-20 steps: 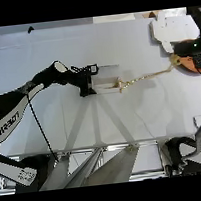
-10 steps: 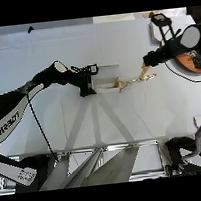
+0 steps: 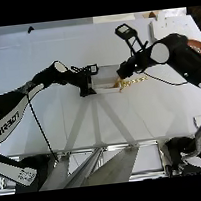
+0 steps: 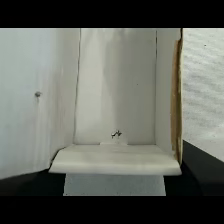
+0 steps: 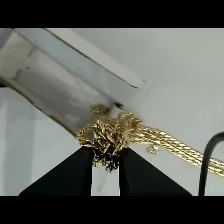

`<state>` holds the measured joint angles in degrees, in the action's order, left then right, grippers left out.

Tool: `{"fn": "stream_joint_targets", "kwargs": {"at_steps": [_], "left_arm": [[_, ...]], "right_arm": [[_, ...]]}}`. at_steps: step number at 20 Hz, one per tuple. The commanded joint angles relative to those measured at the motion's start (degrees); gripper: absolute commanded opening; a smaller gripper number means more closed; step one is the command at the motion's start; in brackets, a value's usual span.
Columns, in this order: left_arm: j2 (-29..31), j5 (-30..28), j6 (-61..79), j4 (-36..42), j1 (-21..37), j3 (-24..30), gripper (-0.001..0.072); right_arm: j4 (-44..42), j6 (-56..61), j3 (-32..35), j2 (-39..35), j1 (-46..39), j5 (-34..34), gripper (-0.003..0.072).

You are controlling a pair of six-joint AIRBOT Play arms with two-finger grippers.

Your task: Fold the box and place the chain.

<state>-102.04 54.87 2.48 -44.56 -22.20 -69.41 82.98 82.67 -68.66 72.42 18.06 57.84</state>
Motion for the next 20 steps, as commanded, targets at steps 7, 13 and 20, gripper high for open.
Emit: {"fn": "stream_joint_targets", "kwargs": {"at_steps": [7,13,20], "left_arm": [[0.0,0.0,0.0,0.0,0.0,0.0,0.0213],[0.0,0.0,0.0,0.0,0.0,0.0,0.0213],[0.0,0.0,0.0,0.0,0.0,0.0,0.0213]], "right_arm": [[-7.1,0.0,0.6,9.7,2.6,-3.1,0.0016],[-7.7,0.0,1.9,14.0,2.6,-4.9,0.0028],[-11.0,-0.6,1.9,11.6,2.3,-6.3,0.0317]]}}
